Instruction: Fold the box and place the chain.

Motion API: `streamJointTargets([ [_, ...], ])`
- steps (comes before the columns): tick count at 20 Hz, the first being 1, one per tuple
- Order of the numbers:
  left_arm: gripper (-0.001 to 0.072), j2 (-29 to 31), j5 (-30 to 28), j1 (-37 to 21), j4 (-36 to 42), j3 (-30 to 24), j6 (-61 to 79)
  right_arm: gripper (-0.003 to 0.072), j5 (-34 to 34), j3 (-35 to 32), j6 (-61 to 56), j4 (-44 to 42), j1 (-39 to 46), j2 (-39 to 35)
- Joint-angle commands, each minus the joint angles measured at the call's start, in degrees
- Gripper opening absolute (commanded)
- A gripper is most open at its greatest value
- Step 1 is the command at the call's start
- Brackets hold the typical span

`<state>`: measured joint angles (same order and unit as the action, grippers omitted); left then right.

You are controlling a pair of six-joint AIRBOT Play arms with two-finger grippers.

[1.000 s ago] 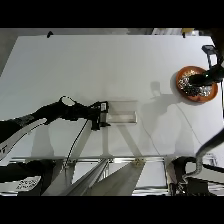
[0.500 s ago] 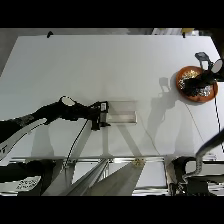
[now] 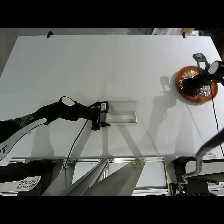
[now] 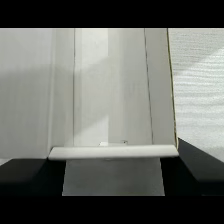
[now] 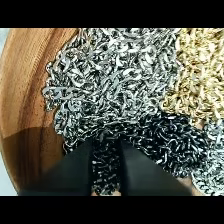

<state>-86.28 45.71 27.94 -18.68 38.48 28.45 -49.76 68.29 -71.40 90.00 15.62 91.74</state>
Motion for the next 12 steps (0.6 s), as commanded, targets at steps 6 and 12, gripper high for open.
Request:
streamJointTargets([
  [6, 0.0010, 0.0, 0.0, 0.0, 0.0, 0.0, 0.0, 0.0022, -5.7, 0.4, -0.1, -0.2, 0.0, -9.4],
  [12, 0.0010, 0.0, 0.0, 0.0, 0.0, 0.0, 0.0, 0.0022, -12.8, 0.4, -0.1, -8.1, 0.0, -27.6],
])
